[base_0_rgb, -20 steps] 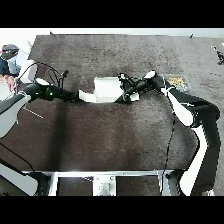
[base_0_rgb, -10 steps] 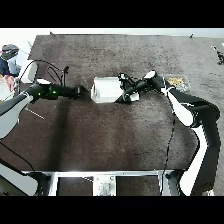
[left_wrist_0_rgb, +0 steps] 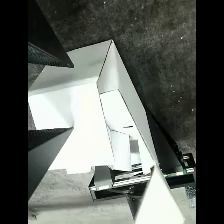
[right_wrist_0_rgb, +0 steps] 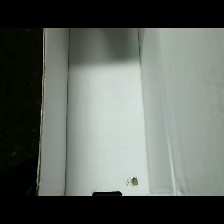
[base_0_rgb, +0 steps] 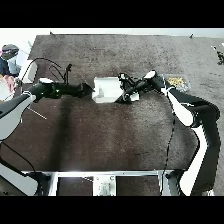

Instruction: Fold the box and place the chain.

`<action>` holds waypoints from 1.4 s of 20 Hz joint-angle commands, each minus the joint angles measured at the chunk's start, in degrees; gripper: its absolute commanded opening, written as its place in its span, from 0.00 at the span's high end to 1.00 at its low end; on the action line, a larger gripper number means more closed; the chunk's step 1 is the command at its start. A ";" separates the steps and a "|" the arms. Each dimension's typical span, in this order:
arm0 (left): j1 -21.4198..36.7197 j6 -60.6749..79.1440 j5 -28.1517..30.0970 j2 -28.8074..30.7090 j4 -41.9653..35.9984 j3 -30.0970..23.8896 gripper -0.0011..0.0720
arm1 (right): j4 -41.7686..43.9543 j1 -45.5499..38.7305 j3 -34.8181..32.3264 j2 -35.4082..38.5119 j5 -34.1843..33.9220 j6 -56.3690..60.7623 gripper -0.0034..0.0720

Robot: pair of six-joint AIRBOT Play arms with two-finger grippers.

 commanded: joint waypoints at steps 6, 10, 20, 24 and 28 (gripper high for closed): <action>-5.09 -19.52 1.42 0.07 16.11 6.56 0.43 | 0.00 0.07 0.00 0.02 0.00 0.00 0.30; -7.52 -26.75 1.97 0.07 22.16 9.42 0.43 | 0.00 0.07 0.00 0.02 0.02 0.00 0.30; -14.32 -50.93 6.75 -0.13 42.80 13.22 0.43 | 0.00 0.07 0.00 0.02 0.02 0.00 0.30; -16.63 -60.46 5.11 -0.20 52.68 16.02 0.43 | 0.00 0.04 0.00 0.02 0.02 0.00 0.30; -17.51 -64.24 4.33 -1.20 54.45 17.09 0.43 | 0.00 0.04 0.00 0.02 0.00 0.00 0.30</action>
